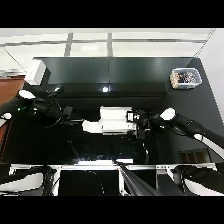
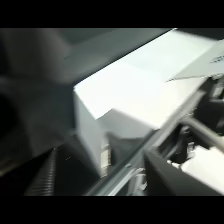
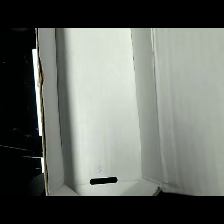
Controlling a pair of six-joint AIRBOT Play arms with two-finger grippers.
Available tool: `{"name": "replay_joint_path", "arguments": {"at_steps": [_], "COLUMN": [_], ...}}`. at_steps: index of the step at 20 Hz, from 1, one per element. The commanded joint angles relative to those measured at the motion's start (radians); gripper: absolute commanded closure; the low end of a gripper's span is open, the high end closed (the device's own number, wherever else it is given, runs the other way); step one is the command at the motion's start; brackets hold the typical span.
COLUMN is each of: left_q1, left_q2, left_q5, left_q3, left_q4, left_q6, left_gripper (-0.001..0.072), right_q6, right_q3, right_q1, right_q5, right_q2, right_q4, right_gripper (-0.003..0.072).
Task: Fold the box and place the chain.
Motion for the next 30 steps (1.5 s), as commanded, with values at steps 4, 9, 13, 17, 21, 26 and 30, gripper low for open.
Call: {"name": "replay_joint_path", "arguments": {"at_steps": [4, 9, 13, 17, 21, 26, 30], "left_q1": [0.029, -0.072, -0.219, -0.293, -0.251, -0.207, -0.209], "left_q2": [0.037, 0.036, 0.036, 0.032, 0.032, 0.032, 0.032], "left_q5": [0.203, 0.228, 0.355, 0.385, 0.279, 0.208, 0.194], "left_q3": [-0.032, -0.125, -0.148, -0.148, -0.148, -0.147, -0.147], "left_q4": [0.045, -0.034, 0.038, -0.084, -0.241, -0.286, -0.288], "left_q6": [-0.147, -0.031, -0.111, -0.043, 0.143, 0.166, 0.166], "left_gripper": [0.0306, 0.0681, 0.0682, 0.0679, 0.0679, 0.0329, 0.014], "right_q6": [0.0, 0.0, 0.0, 0.0, 0.0, 0.0, 0.0], "right_q3": [0.0, 0.0, 0.0, 0.0, 0.0, 0.0, 0.0], "right_q1": [0.001, 0.001, 0.001, 0.001, 0.001, 0.001, 0.001], "right_q5": [0.0, 0.0, 0.0, 0.0, 0.0, 0.0, 0.0], "right_q2": [-0.001, -0.001, -0.001, -0.001, -0.001, -0.001, -0.001], "right_q4": [0.0, 0.0, 0.0, 0.001, 0.0, 0.0, 0.001], "right_gripper": [0.038, 0.038, 0.038, 0.038, 0.0381, 0.038, 0.0381]}}
